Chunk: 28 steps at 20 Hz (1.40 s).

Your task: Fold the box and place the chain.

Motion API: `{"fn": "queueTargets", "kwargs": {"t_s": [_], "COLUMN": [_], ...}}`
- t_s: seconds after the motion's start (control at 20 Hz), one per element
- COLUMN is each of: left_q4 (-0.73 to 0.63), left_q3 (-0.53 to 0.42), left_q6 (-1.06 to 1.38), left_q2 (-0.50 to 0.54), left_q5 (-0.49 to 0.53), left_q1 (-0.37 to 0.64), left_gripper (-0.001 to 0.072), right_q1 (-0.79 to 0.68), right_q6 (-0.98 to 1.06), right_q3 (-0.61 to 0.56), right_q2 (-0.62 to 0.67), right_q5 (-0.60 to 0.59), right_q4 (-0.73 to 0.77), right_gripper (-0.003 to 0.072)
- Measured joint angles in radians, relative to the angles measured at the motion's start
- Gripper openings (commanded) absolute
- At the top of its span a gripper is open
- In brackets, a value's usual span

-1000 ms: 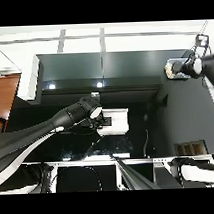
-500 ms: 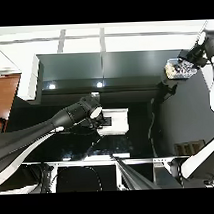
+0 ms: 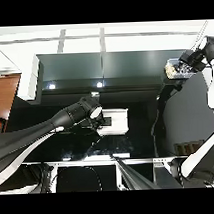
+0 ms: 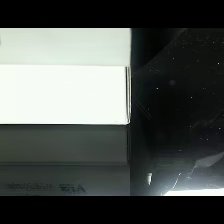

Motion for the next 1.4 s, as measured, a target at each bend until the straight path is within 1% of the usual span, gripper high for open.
{"fn": "queueTargets", "kwargs": {"t_s": [0.05,0.1,0.15,0.2,0.25,0.35,0.45,0.5,0.65,0.85,1.1,1.4], "left_q4": [0.000,0.000,0.000,0.000,0.000,0.000,0.000,0.000,0.000,0.000,0.000,0.000], "left_q3": [0.000,0.000,0.000,0.000,0.000,0.000,0.000,0.000,0.000,0.000,0.000,0.000], "left_q6": [0.000,0.000,0.000,0.000,0.000,0.000,0.000,0.000,0.000,0.000,0.000,0.000], "left_q2": [0.000,0.000,0.000,0.000,0.000,0.000,0.000,0.000,0.000,0.000,0.000,0.000], "left_q5": [0.000,0.000,0.000,-0.001,0.000,-0.001,-0.001,-0.002,-0.003,-0.006,-0.010,-0.011], "left_q1": [0.000,0.000,0.000,0.000,0.000,0.000,0.000,0.000,0.000,0.000,0.000,0.000], "left_gripper": [0.0025,0.0025,0.0025,0.0026,0.0025,0.0025,0.0025,0.0025,0.0025,0.0025,0.0025,0.0025], "right_q1": [-0.003,-0.004,-0.005,-0.005,-0.006,-0.007,-0.006,-0.005,-0.004,-0.005,-0.009,0.017], "right_q6": [0.000,0.000,0.000,0.000,-0.002,-0.009,-0.033,-0.053,-0.148,-0.275,-0.379,-0.424], "right_q3": [0.001,0.001,0.001,0.001,0.001,0.000,-0.002,-0.001,-0.002,-0.001,-0.001,-0.018], "right_q2": [-0.005,-0.009,-0.013,-0.015,-0.016,-0.012,0.012,0.033,0.132,0.315,0.542,0.785], "right_q5": [-0.007,-0.008,-0.013,-0.017,-0.018,-0.010,0.026,0.014,0.034,0.058,0.082,0.110], "right_q4": [0.001,-0.002,0.000,0.006,0.007,0.017,0.022,0.018,0.009,0.033,0.178,0.370], "right_gripper": [0.0484,0.0373,0.0221,0.0050,0.0016,0.0014,0.0013,0.0013,0.0012,0.0008,0.0008,0.0008]}}
